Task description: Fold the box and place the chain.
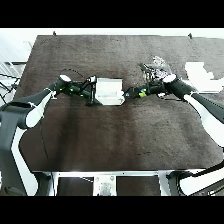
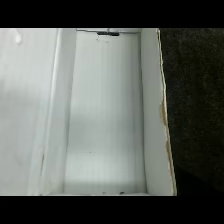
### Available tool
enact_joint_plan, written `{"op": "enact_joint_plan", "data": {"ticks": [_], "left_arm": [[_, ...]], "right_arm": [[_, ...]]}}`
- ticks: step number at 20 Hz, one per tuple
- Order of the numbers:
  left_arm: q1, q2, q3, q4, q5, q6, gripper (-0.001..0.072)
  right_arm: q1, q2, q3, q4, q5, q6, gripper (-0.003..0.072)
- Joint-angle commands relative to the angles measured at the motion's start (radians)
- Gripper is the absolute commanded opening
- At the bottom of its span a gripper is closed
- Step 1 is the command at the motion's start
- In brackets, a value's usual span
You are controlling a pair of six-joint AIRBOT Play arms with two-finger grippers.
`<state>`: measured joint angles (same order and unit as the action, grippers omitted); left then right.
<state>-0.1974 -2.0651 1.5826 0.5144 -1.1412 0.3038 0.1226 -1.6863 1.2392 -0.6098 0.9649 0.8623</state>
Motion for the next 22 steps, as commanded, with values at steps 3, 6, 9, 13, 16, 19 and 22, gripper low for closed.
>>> {"op": "enact_joint_plan", "data": {"ticks": [3, 6, 9, 13, 16, 19, 22], "left_arm": [[0.001, 0.000, 0.000, 0.000, 0.000, 0.000, 0.0285], [0.001, 0.000, 0.000, 0.000, 0.000, 0.000, 0.0285], [0.001, 0.000, 0.000, 0.000, 0.000, 0.000, 0.0286], [0.001, 0.000, 0.000, 0.000, 0.000, 0.000, 0.0286], [0.001, 0.000, 0.000, 0.000, -0.001, 0.000, 0.0286], [0.001, 0.000, 0.000, 0.000, -0.001, 0.000, 0.0285], [0.001, 0.000, 0.000, 0.000, -0.001, 0.000, 0.0285]], "right_arm": [[0.019, 0.001, 0.003, 0.000, -0.016, 0.068, 0.0427], [0.019, 0.001, 0.004, -0.003, -0.016, 0.140, 0.0427], [0.030, 0.001, 0.008, -0.003, -0.017, 0.175, 0.0427], [0.077, 0.000, 0.037, -0.021, -0.035, 0.183, 0.0427], [0.093, -0.002, 0.045, -0.073, -0.061, 0.264, 0.0423], [0.109, -0.002, 0.047, -0.092, -0.068, 0.265, 0.0420], [0.127, -0.004, 0.050, -0.170, -0.091, 0.340, 0.0421]]}}
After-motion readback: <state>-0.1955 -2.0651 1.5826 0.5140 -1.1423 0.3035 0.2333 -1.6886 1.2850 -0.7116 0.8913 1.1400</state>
